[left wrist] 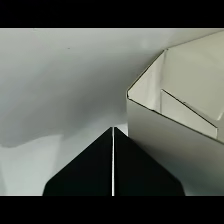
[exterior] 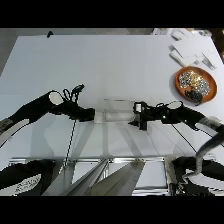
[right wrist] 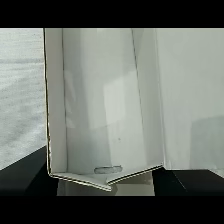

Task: Fold the box and place the chain.

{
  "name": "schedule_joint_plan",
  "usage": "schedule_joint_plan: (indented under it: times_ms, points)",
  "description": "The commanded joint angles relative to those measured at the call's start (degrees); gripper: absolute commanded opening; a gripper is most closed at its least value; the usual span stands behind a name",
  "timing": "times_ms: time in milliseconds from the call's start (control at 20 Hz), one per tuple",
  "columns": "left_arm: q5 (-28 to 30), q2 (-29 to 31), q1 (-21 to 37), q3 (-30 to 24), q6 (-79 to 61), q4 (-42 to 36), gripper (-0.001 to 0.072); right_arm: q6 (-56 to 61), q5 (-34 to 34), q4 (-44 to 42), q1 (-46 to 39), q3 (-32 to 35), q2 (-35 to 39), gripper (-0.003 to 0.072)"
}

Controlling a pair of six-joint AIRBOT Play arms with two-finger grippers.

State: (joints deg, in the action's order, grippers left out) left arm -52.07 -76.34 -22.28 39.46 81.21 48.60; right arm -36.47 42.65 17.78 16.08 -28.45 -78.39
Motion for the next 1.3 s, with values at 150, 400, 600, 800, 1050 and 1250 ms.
schedule_joint_plan:
  times_ms: [150, 400, 600, 800, 1050, 1250]
  points:
    - [0.28, 1.27, -2.36, 0.74, -0.44, -1.86, 0.0011, 0.00, 0.02, 0.00, 0.00, 0.00, 0.04, 0.0379]
    - [2.58, 5.77, -3.69, 1.79, -0.37, -1.90, 0.0031, 0.00, 0.02, 0.00, 0.00, 0.00, 0.04, 0.0379]
    - [2.56, 6.14, -5.60, 1.81, -0.37, -1.88, 0.0223, 0.00, 0.02, 0.00, 0.00, 0.00, 0.04, 0.0379]
    - [2.67, 6.14, -6.03, 1.81, -0.39, -2.23, 0.0224, 0.00, 0.02, 0.00, 0.00, 0.00, 0.04, 0.0379]
    - [2.75, 6.12, -6.99, 1.86, -2.05, -2.29, 0.0234, 0.00, 0.02, 0.00, 0.00, 0.00, 0.04, 0.0379]
    - [3.96, 6.10, -7.48, 1.88, -2.56, -2.25, 0.0401, 0.00, 0.02, 0.00, 0.00, 0.00, 0.04, 0.0379]
